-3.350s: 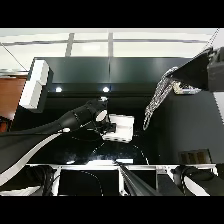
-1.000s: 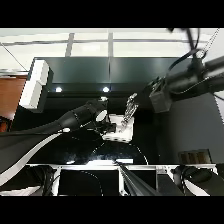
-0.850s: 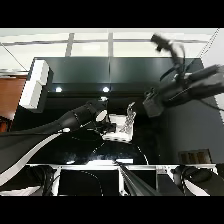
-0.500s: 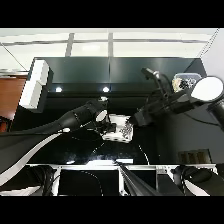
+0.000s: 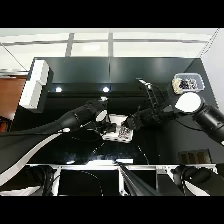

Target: Fold the box and place the chain.

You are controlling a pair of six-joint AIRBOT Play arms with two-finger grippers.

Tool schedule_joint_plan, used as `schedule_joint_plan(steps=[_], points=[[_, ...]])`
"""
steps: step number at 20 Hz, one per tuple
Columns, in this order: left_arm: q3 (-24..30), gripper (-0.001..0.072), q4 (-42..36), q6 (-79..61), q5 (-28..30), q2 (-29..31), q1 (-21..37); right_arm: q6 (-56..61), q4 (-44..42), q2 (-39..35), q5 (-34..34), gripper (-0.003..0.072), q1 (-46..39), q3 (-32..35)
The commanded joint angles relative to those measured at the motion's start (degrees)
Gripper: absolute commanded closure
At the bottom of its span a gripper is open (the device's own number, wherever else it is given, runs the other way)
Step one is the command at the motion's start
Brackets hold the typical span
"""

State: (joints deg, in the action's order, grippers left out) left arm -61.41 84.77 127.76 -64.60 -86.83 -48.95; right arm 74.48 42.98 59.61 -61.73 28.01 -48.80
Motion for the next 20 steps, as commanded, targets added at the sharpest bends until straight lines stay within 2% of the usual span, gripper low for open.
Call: schedule_joint_plan(steps=[1,2,3,5,7,10,14,17,20], points=[[0.02,0.0684,0.00,-0.02,0.00,-0.02,0.07,1.20,0.92,2.40,3.02,0.0606,0.33,0.46],[0.02,0.0684,0.00,-0.02,0.00,-0.02,0.07,1.62,1.22,3.15,2.86,0.0465,0.31,0.46],[0.02,0.0684,0.00,-0.02,0.00,-0.02,0.07,1.62,1.86,3.26,2.84,0.0410,0.26,0.46],[0.02,0.0684,0.02,-0.02,0.00,-0.02,0.07,1.62,2.10,3.02,0.39,0.0409,-1.40,-0.11],[0.02,0.0684,0.02,-0.02,0.00,-0.02,0.07,1.57,3.34,1.46,-5.35,0.0410,-5.16,-1.55],[0.02,0.0684,0.02,-0.02,0.02,-0.02,0.07,1.60,10.25,-4.68,-12.20,0.0411,-13.14,-3.19],[0.02,0.0684,0.04,-0.02,0.26,-0.02,0.07,1.60,19.54,-12.46,-12.59,0.0411,-23.63,-3.19],[-0.02,0.0684,-0.26,0.00,0.31,-0.02,0.11,1.09,19.93,-12.96,-12.20,0.0411,-27.47,-3.13],[-0.33,0.0684,-1.46,2.89,-0.09,0.02,0.11,-0.39,19.80,-12.98,-10.88,0.0411,-27.54,-3.13]])
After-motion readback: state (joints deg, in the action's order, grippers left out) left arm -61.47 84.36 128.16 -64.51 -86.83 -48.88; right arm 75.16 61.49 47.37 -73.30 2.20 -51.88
